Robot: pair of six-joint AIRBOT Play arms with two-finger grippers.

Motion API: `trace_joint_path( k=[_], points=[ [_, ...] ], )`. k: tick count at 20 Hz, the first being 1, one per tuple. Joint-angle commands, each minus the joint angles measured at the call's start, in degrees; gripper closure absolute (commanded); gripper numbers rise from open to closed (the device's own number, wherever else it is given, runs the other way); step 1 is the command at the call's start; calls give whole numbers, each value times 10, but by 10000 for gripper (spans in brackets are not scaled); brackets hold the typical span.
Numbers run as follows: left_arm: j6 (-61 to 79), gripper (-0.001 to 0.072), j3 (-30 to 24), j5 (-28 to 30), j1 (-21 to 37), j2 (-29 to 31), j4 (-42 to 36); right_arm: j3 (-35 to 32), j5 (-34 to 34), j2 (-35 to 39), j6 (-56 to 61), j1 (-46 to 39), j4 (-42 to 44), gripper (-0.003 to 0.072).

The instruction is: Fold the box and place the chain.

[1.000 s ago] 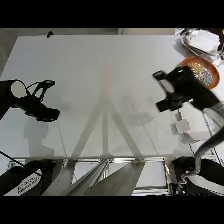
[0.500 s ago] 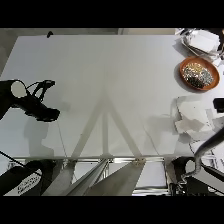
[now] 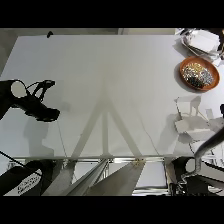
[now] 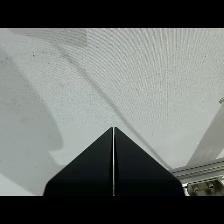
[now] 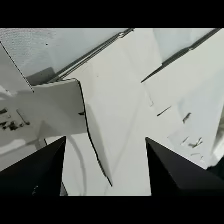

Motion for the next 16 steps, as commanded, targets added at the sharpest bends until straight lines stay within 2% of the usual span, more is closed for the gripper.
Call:
trace_joint_path(
  k=[1, 3, 5, 7, 9, 11, 16],
  points=[
    [0, 698, 0, 0, 0, 0, 0, 0, 9, -42, -3, -4, -3, 290],
    [0, 698, 0, 0, 0, 0, 0, 0, 14, -52, 1, -4, 1, 459],
    [0, 698, 0, 0, 0, 0, 0, 0, 34, -56, 1, -4, 8, 668],
    [0, 698, 0, 0, 0, 0, 0, 0, 39, -46, -32, -1, 58, 671],
    [0, 698, 0, 0, 0, 0, 0, 0, 35, -21, -121, 11, 195, 672],
    [0, 698, 0, 0, 0, 0, 0, -8, 22, 12, -158, 36, 300, 672],
    [0, 698, 0, 0, 0, 0, 0, -103, -11, 92, -223, 157, 428, 671]
  ],
)
